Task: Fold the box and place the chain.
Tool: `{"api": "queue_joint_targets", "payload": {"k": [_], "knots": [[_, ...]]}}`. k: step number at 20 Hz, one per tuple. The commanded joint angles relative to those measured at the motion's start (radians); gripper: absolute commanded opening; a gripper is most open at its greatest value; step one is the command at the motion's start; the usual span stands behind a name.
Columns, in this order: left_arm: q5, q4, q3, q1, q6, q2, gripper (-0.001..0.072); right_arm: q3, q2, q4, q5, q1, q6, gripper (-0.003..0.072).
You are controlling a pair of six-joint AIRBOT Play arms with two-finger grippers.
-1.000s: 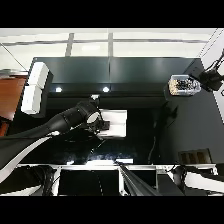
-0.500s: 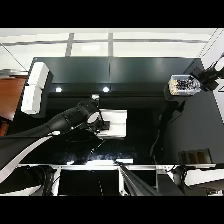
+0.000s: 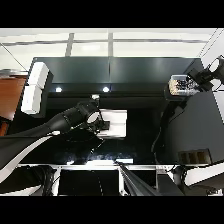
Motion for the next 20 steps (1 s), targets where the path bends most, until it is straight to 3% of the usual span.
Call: {"api": "queue_joint_targets", "payload": {"k": [1,3,4,5,6,7,9,15,20], "knots": [[0.004,0.001,0.000,0.002,0.000,-0.001,0.0030,0.002,-0.024,0.000,0.000,-0.005,0.004,0.0698],[0.004,0.001,0.000,0.002,-0.001,-0.001,0.0030,0.002,-0.028,0.000,-0.019,-0.005,0.004,0.0697],[0.004,0.001,0.000,0.002,0.000,-0.001,0.0030,0.002,-0.028,0.000,-0.031,-0.005,0.004,0.0643],[0.004,0.001,0.000,0.002,-0.001,-0.001,0.0030,0.002,-0.028,0.003,-0.034,-0.005,0.004,0.0524],[0.004,0.001,0.000,0.002,-0.001,-0.001,0.0030,0.002,-0.028,0.005,-0.033,-0.005,0.003,0.0451],[0.004,0.001,0.000,0.002,-0.001,-0.001,0.0030,0.002,-0.028,0.012,-0.032,-0.005,-0.001,0.0241],[0.004,0.001,0.000,0.002,-0.001,-0.001,0.0030,0.005,-0.028,0.031,-0.021,-0.005,-0.035,0.0025],[0.004,0.001,0.000,0.002,-0.001,-0.001,0.0030,0.117,-0.006,0.034,0.103,-0.006,-0.192,0.0023],[0.003,0.001,0.000,0.002,-0.001,-0.001,0.0030,0.211,0.120,0.037,0.138,-0.006,-0.343,0.0023]]}}
